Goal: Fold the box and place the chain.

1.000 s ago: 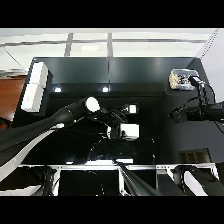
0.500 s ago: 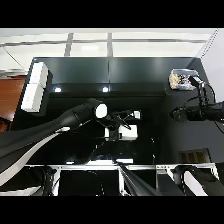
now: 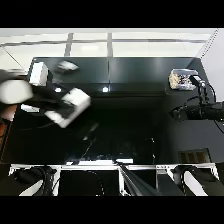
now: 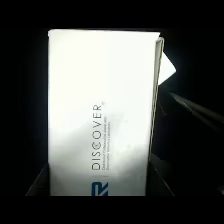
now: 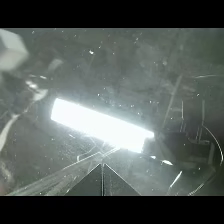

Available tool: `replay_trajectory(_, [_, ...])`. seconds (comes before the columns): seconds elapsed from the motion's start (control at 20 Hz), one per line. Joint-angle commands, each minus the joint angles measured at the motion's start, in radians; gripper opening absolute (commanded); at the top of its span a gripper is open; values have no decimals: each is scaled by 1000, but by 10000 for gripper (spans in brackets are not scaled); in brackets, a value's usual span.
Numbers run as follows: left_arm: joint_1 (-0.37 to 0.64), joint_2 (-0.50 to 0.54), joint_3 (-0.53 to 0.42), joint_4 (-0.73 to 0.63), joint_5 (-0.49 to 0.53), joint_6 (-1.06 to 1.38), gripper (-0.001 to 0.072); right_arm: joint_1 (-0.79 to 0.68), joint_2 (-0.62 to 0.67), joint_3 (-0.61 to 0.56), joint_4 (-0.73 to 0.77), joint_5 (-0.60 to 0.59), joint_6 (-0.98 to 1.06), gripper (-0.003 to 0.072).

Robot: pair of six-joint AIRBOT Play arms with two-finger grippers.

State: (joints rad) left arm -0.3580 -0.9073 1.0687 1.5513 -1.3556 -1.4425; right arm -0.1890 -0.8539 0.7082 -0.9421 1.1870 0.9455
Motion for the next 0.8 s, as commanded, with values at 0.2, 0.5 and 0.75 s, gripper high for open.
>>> replay_trajectory(0.2, [752,199,-330,25,50,78,356,0,0,0,7,-44,0,20])
replay_trajectory(0.5, [985,37,-375,-209,188,412,355,0,0,0,6,-64,0,20])
replay_trajectory(0.75, [984,-120,-375,-228,335,439,350,0,0,0,6,-67,0,20])
